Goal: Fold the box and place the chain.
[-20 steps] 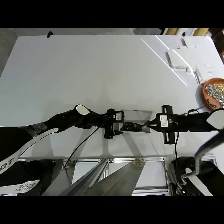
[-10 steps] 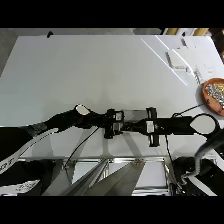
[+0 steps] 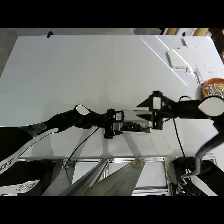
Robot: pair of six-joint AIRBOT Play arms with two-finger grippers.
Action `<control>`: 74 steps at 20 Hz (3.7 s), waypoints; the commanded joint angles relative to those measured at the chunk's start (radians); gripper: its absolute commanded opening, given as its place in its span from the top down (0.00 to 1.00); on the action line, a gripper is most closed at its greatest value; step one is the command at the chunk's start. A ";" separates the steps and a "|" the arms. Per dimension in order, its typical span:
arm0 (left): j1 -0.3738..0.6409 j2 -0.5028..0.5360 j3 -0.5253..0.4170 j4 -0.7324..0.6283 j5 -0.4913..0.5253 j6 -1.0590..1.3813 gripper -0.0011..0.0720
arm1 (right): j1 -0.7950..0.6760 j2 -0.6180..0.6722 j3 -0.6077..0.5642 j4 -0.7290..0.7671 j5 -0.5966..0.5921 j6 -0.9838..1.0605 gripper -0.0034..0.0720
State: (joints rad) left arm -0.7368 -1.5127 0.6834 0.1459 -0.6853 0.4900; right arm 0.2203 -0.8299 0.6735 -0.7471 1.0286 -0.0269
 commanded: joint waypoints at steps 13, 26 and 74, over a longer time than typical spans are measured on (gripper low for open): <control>0.000 0.001 0.001 0.000 0.000 0.000 0.61 | -0.186 -0.156 -0.087 -0.513 0.039 -0.010 0.74; 0.000 0.001 0.001 0.000 0.000 0.000 0.61 | -0.186 -0.221 -0.183 -0.510 -0.056 -0.088 0.73; 0.000 0.001 0.000 0.000 0.000 0.000 0.61 | -0.087 -0.078 -0.278 -0.623 -0.079 0.052 0.66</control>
State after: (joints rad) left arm -0.7368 -1.5127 0.6834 0.1459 -0.6853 0.4900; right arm 0.1329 -0.8761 0.3988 -1.3705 0.9680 0.0280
